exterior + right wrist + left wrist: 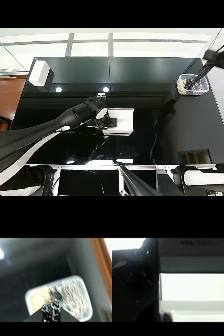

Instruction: Fold the box and place the chain.

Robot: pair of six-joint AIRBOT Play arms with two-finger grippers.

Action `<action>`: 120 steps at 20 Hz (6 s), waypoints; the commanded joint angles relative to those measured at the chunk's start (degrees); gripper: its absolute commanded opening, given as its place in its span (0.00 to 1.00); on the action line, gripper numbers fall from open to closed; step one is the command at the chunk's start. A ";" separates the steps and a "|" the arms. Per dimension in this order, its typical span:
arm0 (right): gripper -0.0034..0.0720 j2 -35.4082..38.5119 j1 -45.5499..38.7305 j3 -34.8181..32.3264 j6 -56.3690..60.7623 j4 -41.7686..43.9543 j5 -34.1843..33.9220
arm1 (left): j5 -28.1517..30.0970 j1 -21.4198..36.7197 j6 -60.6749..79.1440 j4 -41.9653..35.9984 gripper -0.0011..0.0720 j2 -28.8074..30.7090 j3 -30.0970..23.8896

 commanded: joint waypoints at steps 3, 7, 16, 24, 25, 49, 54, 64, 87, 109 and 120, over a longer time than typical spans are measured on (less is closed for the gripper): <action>0.07 13.20 -0.04 0.17 -6.49 10.23 -2.01 | 0.02 0.04 0.00 0.02 0.05 0.00 0.00; 0.07 21.11 0.02 0.15 -11.32 21.38 2.38 | 0.02 0.04 0.02 0.02 0.05 0.00 0.00; 0.07 29.42 4.31 -2.71 -20.81 43.04 22.97 | 0.04 0.04 0.02 0.02 0.05 0.00 0.00; 0.07 29.44 13.14 -15.37 -25.73 54.34 29.86 | 0.02 0.04 0.00 0.02 0.05 0.00 0.00; 0.07 29.44 14.78 -16.85 -25.70 54.36 29.42 | 0.02 0.04 0.02 0.02 0.05 0.00 0.00; 0.07 21.57 33.18 -45.09 -26.75 50.95 4.81 | 0.02 0.04 0.02 0.00 0.05 0.00 0.00; 0.20 18.56 33.81 -47.60 -26.71 50.95 3.72 | 0.02 0.04 0.00 0.02 0.05 0.00 0.00; 0.48 33.27 14.56 -54.47 -36.35 41.88 11.67 | 0.02 0.04 0.00 0.02 0.05 0.00 0.00; 0.98 23.76 34.21 -74.73 -106.07 57.75 -25.09 | 0.07 0.04 0.02 0.02 0.05 0.00 0.00; 0.07 31.28 35.12 -69.35 -61.33 26.95 -17.09 | 0.02 0.04 0.00 0.02 0.05 0.00 0.00; 0.07 39.78 33.77 -47.56 -42.51 46.29 -0.61 | 0.02 0.02 0.02 0.00 0.05 0.00 0.00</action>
